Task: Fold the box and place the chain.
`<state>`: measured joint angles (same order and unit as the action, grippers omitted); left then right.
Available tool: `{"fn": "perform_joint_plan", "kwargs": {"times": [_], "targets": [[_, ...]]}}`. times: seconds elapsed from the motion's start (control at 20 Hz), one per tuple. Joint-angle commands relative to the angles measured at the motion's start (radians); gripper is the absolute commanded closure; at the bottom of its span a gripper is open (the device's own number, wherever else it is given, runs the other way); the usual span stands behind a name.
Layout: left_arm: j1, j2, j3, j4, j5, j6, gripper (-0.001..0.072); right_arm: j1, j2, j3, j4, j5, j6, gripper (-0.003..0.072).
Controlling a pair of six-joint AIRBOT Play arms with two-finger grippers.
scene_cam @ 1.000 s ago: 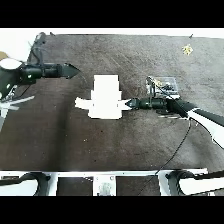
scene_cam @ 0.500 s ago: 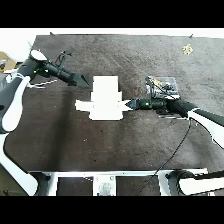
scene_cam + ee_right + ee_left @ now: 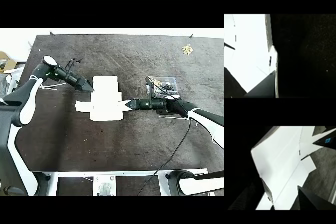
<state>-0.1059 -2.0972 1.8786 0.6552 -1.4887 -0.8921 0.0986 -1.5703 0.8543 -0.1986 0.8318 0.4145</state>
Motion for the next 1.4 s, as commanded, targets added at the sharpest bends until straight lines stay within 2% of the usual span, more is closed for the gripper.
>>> {"fn": "perform_joint_plan", "kwargs": {"times": [0.0, 0.3, 0.4, 0.45, 0.55, 0.6, 0.7, 0.75, 0.8, 0.9, 1.05, 1.2, 1.3, 1.35], "targets": [[-0.021, -0.041, 0.006, -0.039, 0.02, 0.027, 0.0059, 0.001, 0.0, 0.014, 0.001, 0.002, -0.001, 0.0684], [-0.051, -0.065, 0.007, -0.05, 0.034, 0.036, 0.0061, 0.0, -0.001, 0.033, -0.016, 0.017, 0.0, 0.0684], [-0.05, -0.065, 0.007, -0.047, 0.023, 0.036, 0.0112, 0.0, -0.001, 0.032, -0.015, 0.016, 0.0, 0.0684], [-0.05, -0.065, 0.007, -0.047, 0.011, 0.036, 0.0112, 0.0, -0.001, 0.032, -0.015, 0.016, 0.0, 0.0684], [-0.05, -0.065, 0.007, -0.047, 0.003, 0.036, 0.0192, 0.0, -0.001, 0.032, -0.016, 0.016, 0.0, 0.0684], [-0.05, -0.065, 0.007, -0.045, 0.003, 0.036, 0.0193, 0.0, -0.001, 0.032, -0.016, 0.016, 0.0, 0.0684], [-0.05, -0.065, 0.007, -0.041, -0.016, 0.037, 0.0302, 0.0, -0.001, 0.032, -0.016, 0.016, 0.0, 0.0684], [-0.05, -0.065, 0.007, -0.041, -0.029, 0.037, 0.0303, 0.0, -0.001, 0.032, -0.016, 0.016, 0.0, 0.0684], [-0.05, -0.065, 0.007, -0.04, -0.043, 0.037, 0.0374, 0.0, -0.001, 0.032, -0.016, 0.016, 0.0, 0.0684], [-0.05, -0.065, 0.007, -0.029, -0.047, 0.037, 0.044, 0.0, -0.001, 0.032, -0.016, 0.006, 0.0, 0.0684], [-0.05, -0.065, 0.007, -0.027, -0.055, 0.051, 0.0694, 0.0, -0.001, 0.032, -0.019, 0.005, 0.0, 0.0684], [-0.05, -0.065, 0.007, -0.028, -0.068, 0.072, 0.0695, 0.0, 0.0, 0.032, -0.019, 0.005, -0.001, 0.0674], [-0.05, -0.065, 0.007, -0.028, -0.069, 0.09, 0.0695, 0.0, 0.0, 0.032, -0.018, 0.005, -0.001, 0.0268], [-0.05, -0.065, 0.007, -0.028, -0.068, 0.098, 0.0695, -0.003, 0.002, 0.032, -0.018, 0.006, -0.006, 0.0269]]}}
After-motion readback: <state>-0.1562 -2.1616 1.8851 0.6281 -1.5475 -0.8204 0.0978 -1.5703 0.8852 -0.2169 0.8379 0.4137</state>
